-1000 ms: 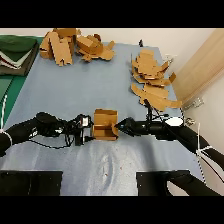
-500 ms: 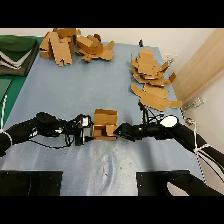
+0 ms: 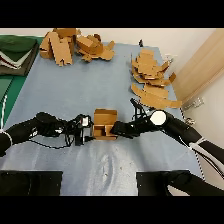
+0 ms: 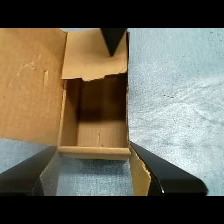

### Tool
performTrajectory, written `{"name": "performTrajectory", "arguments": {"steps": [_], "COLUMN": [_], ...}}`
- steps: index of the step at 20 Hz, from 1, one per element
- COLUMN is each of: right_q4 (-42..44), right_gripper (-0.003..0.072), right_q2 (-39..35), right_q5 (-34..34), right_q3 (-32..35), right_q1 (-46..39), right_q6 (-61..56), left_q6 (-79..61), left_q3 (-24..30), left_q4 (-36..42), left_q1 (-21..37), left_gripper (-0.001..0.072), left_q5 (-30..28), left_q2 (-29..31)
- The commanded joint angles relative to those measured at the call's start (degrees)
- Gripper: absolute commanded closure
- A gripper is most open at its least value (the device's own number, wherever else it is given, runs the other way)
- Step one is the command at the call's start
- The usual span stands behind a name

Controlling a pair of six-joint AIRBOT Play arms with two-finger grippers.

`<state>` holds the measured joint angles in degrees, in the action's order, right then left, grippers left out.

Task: Fold the box.

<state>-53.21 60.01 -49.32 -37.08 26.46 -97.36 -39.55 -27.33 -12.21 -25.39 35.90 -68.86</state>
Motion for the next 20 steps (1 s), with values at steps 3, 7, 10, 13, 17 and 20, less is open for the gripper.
{"name": "performTrajectory", "arguments": {"steps": [3, 7, 10, 13, 17, 20], "right_q4": [-21.2, -22.25, -23.56, -23.69, -25.11, -29.09], "right_gripper": [0.0164, 0.0164, 0.0164, 0.0164, 0.0164, 0.0164], "right_q2": [2.84, 3.02, 5.86, 11.45, 17.55, 20.06], "right_q5": [-7.19, -6.25, -5.79, -6.69, -10.23, -13.2], "right_q3": [-6.45, -6.91, -8.72, -12.92, -18.16, -21.29], "right_q1": [2.62, 4.57, 7.98, 11.02, 13.49, 14.69], "right_q6": [-14.86, -16.15, -17.88, -18.62, -19.37, -21.81], "left_q6": [0.0, 0.02, 0.0, 0.02, 0.02, 0.02], "left_q3": [0.02, 0.02, 0.02, 0.02, 0.02, 0.02], "left_q4": [-0.04, -0.04, -0.04, -0.02, -0.02, -0.02], "left_q1": [0.02, 0.02, 0.02, 0.02, 0.02, 0.02], "left_gripper": [0.0253, 0.0252, 0.0253, 0.0253, 0.0253, 0.0253], "left_q5": [0.04, 0.04, 0.07, 0.04, 0.04, 0.04], "left_q2": [-0.02, -0.02, -0.02, -0.02, 0.0, -0.02]}}
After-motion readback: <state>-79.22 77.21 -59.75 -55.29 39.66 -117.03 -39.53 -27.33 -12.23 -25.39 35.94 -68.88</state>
